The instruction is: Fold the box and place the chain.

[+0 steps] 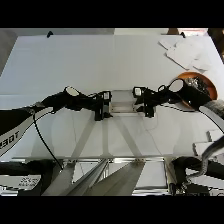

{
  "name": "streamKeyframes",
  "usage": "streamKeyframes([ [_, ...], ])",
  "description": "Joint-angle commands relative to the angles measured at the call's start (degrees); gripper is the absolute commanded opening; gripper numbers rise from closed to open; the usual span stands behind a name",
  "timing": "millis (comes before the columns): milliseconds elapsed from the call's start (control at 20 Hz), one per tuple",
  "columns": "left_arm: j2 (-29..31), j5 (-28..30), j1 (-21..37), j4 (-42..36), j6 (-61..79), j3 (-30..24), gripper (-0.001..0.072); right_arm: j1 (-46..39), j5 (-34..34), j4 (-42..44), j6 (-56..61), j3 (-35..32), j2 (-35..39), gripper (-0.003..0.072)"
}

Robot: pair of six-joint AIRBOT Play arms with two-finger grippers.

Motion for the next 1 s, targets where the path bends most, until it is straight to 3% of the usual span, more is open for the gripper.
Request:
streamKeyframes([
  [0, 0.02, -0.07, 0.00, -0.04, 0.02, 0.04, 0.0156, 0.07, 0.68, 1.05, 0.24, -0.02, -0.04, 0.0332],
  [50, 0.02, -0.07, 0.00, -0.04, 0.02, 0.04, 0.0156, 0.07, 0.87, 0.92, 0.44, -0.02, -0.02, 0.0271],
  [100, 0.02, -0.07, 0.00, -0.04, 0.02, 0.04, 0.0156, 0.07, 1.31, 0.59, 0.44, -0.02, 0.02, 0.0085],
  [150, 0.02, -0.07, 0.00, -0.04, 0.02, 0.04, 0.0156, 0.07, 2.25, 0.24, 0.72, -0.02, 0.07, 0.0011],
  [400, 0.02, -0.07, -0.02, -0.04, 0.02, 0.04, 0.0156, 0.04, 2.32, -3.82, 8.79, -0.02, 4.00, 0.0010],
  [650, 0.02, -0.07, -0.02, -0.04, 0.02, 0.04, 0.0156, 0.00, 2.21, -10.19, 22.18, -0.02, 14.60, 0.0010],
  [850, 0.02, -0.07, 0.00, -0.04, 0.02, 0.04, 0.0156, -3.30, 1.84, -24.57, 45.79, -0.02, 22.23, 0.0009],
  [950, 0.02, -0.07, 0.00, -0.04, 0.02, 0.04, 0.0156, -9.01, 2.97, -24.30, 58.23, -0.04, 23.30, 0.0009],
])
